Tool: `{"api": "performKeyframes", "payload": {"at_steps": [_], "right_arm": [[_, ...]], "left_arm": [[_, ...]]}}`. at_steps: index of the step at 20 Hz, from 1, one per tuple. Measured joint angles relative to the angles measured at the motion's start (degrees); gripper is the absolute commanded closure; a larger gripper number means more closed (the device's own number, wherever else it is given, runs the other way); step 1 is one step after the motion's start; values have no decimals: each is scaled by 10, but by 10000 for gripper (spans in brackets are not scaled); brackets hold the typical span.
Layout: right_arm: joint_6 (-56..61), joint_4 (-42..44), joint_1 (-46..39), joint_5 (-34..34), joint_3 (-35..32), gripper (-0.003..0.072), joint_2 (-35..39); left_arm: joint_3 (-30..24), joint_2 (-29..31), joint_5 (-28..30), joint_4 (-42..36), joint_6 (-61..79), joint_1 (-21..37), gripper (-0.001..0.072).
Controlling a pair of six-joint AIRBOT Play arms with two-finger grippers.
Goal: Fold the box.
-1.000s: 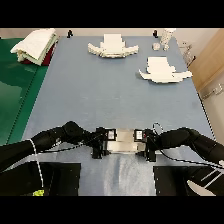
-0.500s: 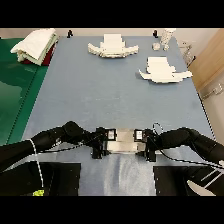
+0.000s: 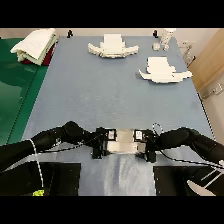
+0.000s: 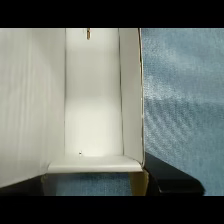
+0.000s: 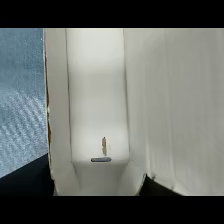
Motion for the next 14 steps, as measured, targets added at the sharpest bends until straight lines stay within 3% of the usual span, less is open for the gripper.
{"api": "performKeyframes", "payload": {"at_steps": [3, 6, 7, 9, 11, 14], "right_arm": [[84, -64, 0, -40, 19, -28, 25], [254, -189, 0, -122, 55, -18, 67], [336, -234, 0, -159, 72, 48, 83], [512, -298, 0, -224, 107, 273, 109], [679, -301, -1, -267, 130, 283, 124], [827, -174, 2, -245, 134, 283, 119]], "left_arm": [[0, 0, 0, 0, 1, 0, 268], [0, 0, 0, 0, 1, 0, 268], [0, 0, 0, 0, 1, 0, 268], [0, 0, 1, 0, 1, 0, 268], [0, 0, 1, 0, 1, 0, 268], [0, 0, 1, 0, 1, 0, 268]]}}
